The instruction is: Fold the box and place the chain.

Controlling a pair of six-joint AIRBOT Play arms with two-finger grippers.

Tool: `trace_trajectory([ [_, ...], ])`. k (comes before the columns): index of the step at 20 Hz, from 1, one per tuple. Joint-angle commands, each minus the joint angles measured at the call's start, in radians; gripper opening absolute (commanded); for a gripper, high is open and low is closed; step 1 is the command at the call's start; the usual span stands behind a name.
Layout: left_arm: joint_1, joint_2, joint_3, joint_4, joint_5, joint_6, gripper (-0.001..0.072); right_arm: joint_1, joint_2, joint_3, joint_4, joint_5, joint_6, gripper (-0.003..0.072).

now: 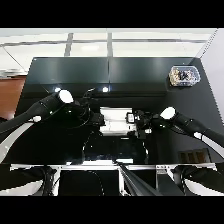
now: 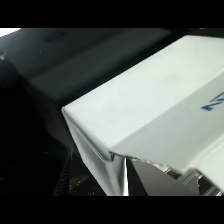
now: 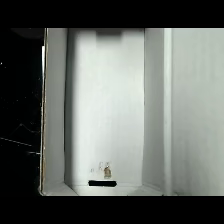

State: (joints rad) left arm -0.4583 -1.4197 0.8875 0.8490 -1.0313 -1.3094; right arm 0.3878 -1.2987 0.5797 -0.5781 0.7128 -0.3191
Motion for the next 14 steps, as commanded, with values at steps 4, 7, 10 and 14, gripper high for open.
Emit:
trace_trajectory([
  [4,-0.104,0.000,0.053,0.267,0.037,-0.236,0.0392,0.000,0.000,0.000,0.000,0.000,0.000,0.0299],
  [7,-0.186,0.000,0.111,0.446,0.034,-0.425,0.0392,0.000,0.000,0.000,0.000,0.000,0.000,0.0300],
  [10,-0.261,0.000,0.139,0.584,0.023,-0.629,0.0389,0.000,0.000,0.000,0.000,0.000,0.000,0.0300],
  [14,-0.303,-0.013,0.139,0.591,0.018,-0.725,0.0276,0.000,0.000,0.000,0.000,0.000,0.000,0.0300],
])
